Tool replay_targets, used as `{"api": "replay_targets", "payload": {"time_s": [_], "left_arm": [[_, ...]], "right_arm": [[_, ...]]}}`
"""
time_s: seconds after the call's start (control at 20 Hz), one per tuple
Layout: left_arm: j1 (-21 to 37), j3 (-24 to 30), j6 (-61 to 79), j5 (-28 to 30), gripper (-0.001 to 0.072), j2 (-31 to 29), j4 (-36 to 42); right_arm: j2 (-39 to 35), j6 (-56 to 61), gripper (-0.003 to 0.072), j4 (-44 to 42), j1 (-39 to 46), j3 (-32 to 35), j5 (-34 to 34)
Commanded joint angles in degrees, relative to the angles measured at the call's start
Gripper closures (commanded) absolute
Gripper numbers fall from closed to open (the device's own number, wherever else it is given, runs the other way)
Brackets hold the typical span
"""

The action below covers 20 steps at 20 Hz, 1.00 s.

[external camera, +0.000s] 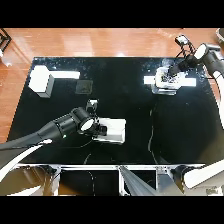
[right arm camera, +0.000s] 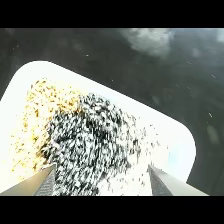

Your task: Fold the box and place the chain.

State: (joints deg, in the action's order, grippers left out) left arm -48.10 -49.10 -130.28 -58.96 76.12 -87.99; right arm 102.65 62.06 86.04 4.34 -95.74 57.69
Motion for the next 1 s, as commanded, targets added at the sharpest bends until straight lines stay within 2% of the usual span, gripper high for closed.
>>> {"api": "replay_targets", "payload": {"time_s": [0.0, 0.15, 0.5, 0.6, 0.7, 0.75, 0.8, 0.85, 0.95], "left_arm": [[0.0, 0.0, 0.0, 0.0, 0.0685, 0.0, 0.1], [0.0, 0.0, 0.0, 0.0, 0.0685, 0.0, 0.2], [0.0, 0.0, 0.0, 0.0, 0.0685, 0.0, 0.2], [0.0, 0.0, 0.0, 0.0, 0.0685, 0.0, 0.2], [0.0, 0.0, 0.0, 0.0, 0.0685, 0.0, 0.2], [0.0, 0.0, 0.0, 0.0, 0.0685, 0.0, 0.2], [0.0, 0.0, 0.0, 0.0, 0.0685, 0.0, 0.2], [0.0, 0.0, 0.0, 0.0, 0.0685, 0.0, 0.3], [0.0, 0.0, 0.0, 0.0, 0.0685, 0.0, 0.5]], "right_arm": [[4.1, -5.3, -0.001, -2.1, 0.7, -2.1, 2.2], [4.5, -7.5, -0.001, -3.4, 0.7, -2.1, 4.2], [6.9, -8.5, -0.0009, -5.4, 0.7, -2.1, 3.4], [7.4, -8.5, 0.0125, -5.4, 0.7, -2.1, 3.1], [7.6, -8.2, 0.013, -5.2, 0.7, -2.1, 2.1], [7.6, -8.0, 0.0281, -5.2, 0.7, -2.1, 1.7], [7.6, -7.8, 0.0362, -4.9, 0.7, -2.1, 1.3], [7.6, -7.7, 0.0488, -4.6, 0.7, -2.1, 1.1], [7.6, -4.9, 0.0666, -2.8, 0.7, -2.1, 1.0]]}}
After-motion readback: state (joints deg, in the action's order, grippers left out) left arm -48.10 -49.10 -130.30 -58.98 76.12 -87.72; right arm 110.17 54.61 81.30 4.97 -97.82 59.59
